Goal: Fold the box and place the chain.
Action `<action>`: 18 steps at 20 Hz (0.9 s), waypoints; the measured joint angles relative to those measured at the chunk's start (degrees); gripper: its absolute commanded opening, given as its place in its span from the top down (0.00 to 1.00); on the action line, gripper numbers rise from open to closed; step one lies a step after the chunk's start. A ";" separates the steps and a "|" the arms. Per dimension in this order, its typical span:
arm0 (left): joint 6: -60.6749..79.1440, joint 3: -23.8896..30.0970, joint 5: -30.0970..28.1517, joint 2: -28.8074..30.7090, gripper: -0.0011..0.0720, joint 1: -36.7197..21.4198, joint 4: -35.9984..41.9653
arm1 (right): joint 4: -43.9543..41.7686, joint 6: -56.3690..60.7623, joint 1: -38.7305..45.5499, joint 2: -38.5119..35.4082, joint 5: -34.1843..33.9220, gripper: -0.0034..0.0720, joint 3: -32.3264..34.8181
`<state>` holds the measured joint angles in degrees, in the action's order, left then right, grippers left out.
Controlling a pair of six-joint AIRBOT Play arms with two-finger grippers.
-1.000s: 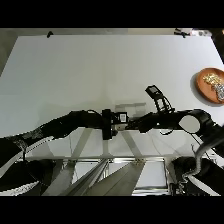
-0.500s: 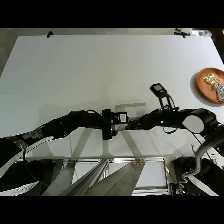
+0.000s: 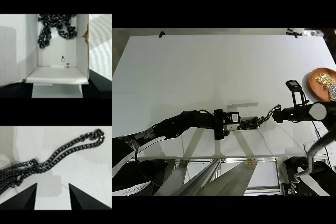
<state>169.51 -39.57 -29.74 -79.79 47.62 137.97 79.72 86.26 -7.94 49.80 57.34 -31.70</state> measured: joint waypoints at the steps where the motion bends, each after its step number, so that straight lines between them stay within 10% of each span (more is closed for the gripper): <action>1: -0.02 0.00 0.00 0.00 0.61 0.00 0.00 | 0.35 -0.22 -0.72 2.40 0.04 0.32 -0.87; 18: -0.02 0.00 0.00 0.00 0.61 0.00 0.00 | 8.61 6.58 -12.92 18.56 -0.46 0.32 -8.04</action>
<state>169.49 -39.57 -29.74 -79.79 47.62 137.97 88.33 92.84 -20.86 68.36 56.88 -39.75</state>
